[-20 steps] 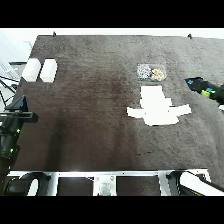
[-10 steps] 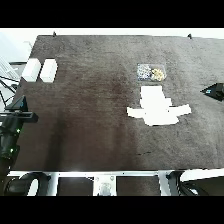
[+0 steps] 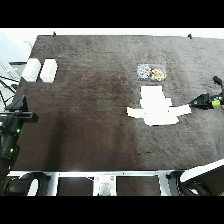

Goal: Fold the box and place the chain.

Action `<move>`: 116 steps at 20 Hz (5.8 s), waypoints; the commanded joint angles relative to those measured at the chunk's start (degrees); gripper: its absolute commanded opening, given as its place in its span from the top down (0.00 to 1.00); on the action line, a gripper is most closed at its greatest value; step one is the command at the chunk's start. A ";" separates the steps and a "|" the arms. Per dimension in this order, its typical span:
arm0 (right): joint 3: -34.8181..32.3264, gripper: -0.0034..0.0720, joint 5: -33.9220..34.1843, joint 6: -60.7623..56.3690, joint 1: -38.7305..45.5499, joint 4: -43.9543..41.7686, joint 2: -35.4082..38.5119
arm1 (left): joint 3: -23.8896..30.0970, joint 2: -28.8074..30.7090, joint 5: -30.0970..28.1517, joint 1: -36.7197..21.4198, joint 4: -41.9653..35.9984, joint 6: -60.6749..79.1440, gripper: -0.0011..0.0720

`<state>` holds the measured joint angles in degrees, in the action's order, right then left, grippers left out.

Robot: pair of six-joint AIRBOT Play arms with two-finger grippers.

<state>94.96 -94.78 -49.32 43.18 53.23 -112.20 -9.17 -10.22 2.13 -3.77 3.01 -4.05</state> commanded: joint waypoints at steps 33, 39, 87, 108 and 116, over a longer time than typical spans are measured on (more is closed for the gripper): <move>-22.51 0.95 27.45 -2.82 -43.15 -27.45 8.68 | 0.02 0.02 -0.02 0.02 0.00 0.00 0.95; -20.72 0.95 29.92 -6.36 -44.65 -24.02 7.08 | -0.28 0.02 -0.68 0.02 0.00 0.00 0.95; -22.82 0.94 41.20 5.05 -48.87 -23.58 10.71 | -101.85 -109.59 73.44 7.63 35.60 -39.28 0.40; -22.91 0.94 41.22 3.82 -49.99 -23.54 10.71 | -108.48 -115.58 76.76 8.04 34.23 -41.11 0.40; -24.87 0.94 42.51 1.22 -49.81 -22.10 13.86 | -108.41 -115.32 71.30 8.26 34.14 -40.41 0.41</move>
<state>70.50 -53.06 -47.29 -6.76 30.89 -99.07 -117.58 -125.21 75.40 3.84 37.19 -45.04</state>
